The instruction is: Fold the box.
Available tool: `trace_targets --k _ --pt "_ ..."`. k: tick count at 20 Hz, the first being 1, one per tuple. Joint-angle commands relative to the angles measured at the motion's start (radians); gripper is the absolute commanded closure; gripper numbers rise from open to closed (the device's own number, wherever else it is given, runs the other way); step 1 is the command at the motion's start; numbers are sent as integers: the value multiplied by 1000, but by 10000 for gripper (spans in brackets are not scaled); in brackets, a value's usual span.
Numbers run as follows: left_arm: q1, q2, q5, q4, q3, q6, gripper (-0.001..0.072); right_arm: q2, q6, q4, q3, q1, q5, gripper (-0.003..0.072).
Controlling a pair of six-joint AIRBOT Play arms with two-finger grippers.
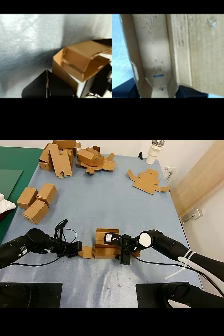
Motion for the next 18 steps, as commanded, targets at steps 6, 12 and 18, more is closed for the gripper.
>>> trace_targets --k 6,12,18 --pt "0 -1 -67 -214 0 127 695 1 -12 -2 0 1 9 244" --pt "-8 10 -58 -306 0 203 694 1 -12 -2 0 1 10 244" --pt "-201 110 243 -194 9 -42 696 1 -12 -2 0 1 11 244"
